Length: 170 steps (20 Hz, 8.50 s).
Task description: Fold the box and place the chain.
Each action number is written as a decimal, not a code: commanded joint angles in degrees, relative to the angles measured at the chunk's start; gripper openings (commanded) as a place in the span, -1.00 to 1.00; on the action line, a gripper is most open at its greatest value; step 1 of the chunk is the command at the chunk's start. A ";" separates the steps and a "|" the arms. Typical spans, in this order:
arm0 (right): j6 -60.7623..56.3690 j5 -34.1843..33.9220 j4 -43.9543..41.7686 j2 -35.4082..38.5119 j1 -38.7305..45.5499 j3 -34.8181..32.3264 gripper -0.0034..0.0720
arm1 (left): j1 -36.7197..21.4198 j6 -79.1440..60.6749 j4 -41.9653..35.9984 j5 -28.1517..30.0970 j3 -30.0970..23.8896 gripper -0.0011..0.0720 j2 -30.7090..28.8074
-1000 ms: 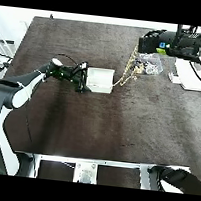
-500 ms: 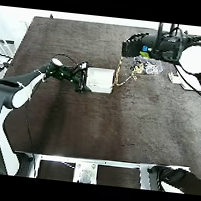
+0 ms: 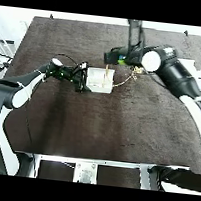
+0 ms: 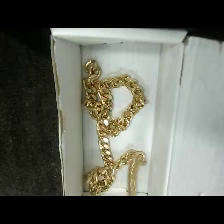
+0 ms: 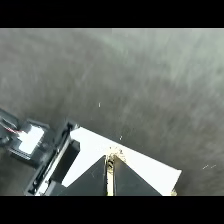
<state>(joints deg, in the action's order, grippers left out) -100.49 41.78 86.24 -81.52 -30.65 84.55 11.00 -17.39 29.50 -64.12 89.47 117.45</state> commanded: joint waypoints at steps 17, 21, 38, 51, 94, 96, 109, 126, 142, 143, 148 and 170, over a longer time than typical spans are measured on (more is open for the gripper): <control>1.53 2.56 4.44 -3.04 16.96 -7.76 0.34 | 0.00 -0.04 0.02 0.09 -0.02 -0.01 0.00; 7.76 1.92 2.21 -10.43 24.30 -6.56 0.43 | 0.00 -0.04 0.02 0.09 -0.02 -0.01 0.00; 34.95 11.50 -6.34 -31.34 26.93 12.17 0.12 | 0.00 -0.04 0.02 0.11 -0.02 -0.01 0.02; 37.55 22.80 -17.79 -17.42 27.06 14.14 -0.88 | 0.00 -0.04 0.02 0.09 -0.02 -0.01 0.00; 22.84 -5.11 -16.76 -8.22 5.62 -9.22 0.33 | 0.00 -0.02 0.02 0.00 -0.02 -0.01 0.00; 21.49 -2.67 -13.97 -4.76 9.86 -9.33 0.34 | 0.00 -0.02 0.00 0.00 -0.02 -0.01 0.00; 13.20 -13.07 -23.85 -22.29 27.52 -4.55 0.43 | 0.00 -0.02 0.00 0.04 -0.02 -0.01 0.00; 21.68 0.66 -28.15 -14.51 24.17 2.19 -0.89 | 0.00 -0.02 0.00 0.04 -0.02 -0.01 0.02; 10.05 6.21 -11.52 12.24 1.53 -2.12 -0.89 | 0.00 0.00 0.00 -0.02 -0.02 -0.01 0.02; 9.62 4.31 -11.58 12.22 1.29 -3.72 -0.89 | 0.00 0.00 0.00 -0.02 -0.02 0.00 0.00; 9.81 -4.92 -11.85 11.85 1.01 -6.86 -0.89 | 0.00 -0.02 0.00 -0.22 -0.02 -0.01 0.02; 15.17 -11.45 -10.75 8.57 0.13 -2.91 -0.89 | 0.00 -0.02 0.00 -0.37 -0.02 -0.01 0.02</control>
<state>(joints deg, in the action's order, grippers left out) -83.92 26.46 75.48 -71.99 -30.57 83.55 11.03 -17.39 29.50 -64.49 89.47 117.47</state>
